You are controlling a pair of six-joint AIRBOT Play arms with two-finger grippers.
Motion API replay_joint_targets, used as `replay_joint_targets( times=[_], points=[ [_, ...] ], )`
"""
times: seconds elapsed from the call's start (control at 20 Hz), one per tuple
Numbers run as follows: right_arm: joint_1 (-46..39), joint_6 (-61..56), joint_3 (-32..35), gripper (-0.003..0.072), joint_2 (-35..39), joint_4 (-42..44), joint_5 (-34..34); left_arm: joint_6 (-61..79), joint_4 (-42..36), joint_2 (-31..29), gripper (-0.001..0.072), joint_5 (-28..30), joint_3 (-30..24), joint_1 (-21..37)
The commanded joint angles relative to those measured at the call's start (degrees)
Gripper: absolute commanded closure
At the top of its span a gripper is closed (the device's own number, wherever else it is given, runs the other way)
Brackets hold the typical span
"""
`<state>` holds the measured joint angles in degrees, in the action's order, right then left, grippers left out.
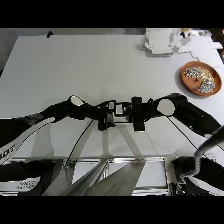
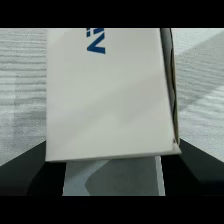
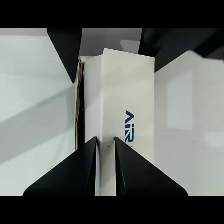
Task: Fold the box and place the chain.
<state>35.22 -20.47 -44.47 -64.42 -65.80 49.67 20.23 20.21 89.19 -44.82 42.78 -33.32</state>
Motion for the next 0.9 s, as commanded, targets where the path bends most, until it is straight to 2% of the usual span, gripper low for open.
replay_joint_targets(
  times=[0.0,0.1,0.15,0.2,0.25,0.55,0.6,0.65,0.8,0.85],
  points=[
    [0.0,-0.1,1.0,0.0605,0.0,-0.1,0.5,0.0,0.0,0.0,0.0559,0.0,0.0,0.0],
    [0.0,-0.1,1.0,0.0598,0.0,0.3,0.5,-0.1,0.0,0.0,0.0559,0.0,0.0,0.0],
    [0.1,-0.1,1.0,0.0547,0.0,0.5,0.6,-0.1,0.0,0.0,0.0559,0.0,0.0,0.0],
    [0.1,-0.1,1.0,0.0455,0.0,1.2,0.8,-0.1,0.0,0.0,0.0559,0.0,0.0,0.0],
    [0.1,-0.1,1.0,0.0406,0.1,1.9,0.9,-0.1,0.0,0.0,0.0559,0.0,0.0,0.0],
    [0.0,0.0,1.0,0.0407,3.1,2.9,0.6,-0.1,0.0,0.0,0.0559,0.0,0.0,0.0],
    [0.0,0.0,0.9,0.0415,3.5,2.8,0.4,0.0,0.0,0.0,0.0559,0.0,0.0,0.0],
    [0.0,0.0,0.9,0.0455,3.7,2.9,0.4,-0.1,0.0,0.0,0.0559,0.0,0.0,0.0],
    [0.0,-0.1,0.9,0.0656,3.6,2.8,0.1,-0.1,0.0,0.0,0.0559,0.0,0.0,0.0],
    [0.0,-0.1,0.9,0.0657,3.6,2.8,-0.1,-0.1,0.0,0.0,0.0559,0.0,0.0,0.0]
  ],
)
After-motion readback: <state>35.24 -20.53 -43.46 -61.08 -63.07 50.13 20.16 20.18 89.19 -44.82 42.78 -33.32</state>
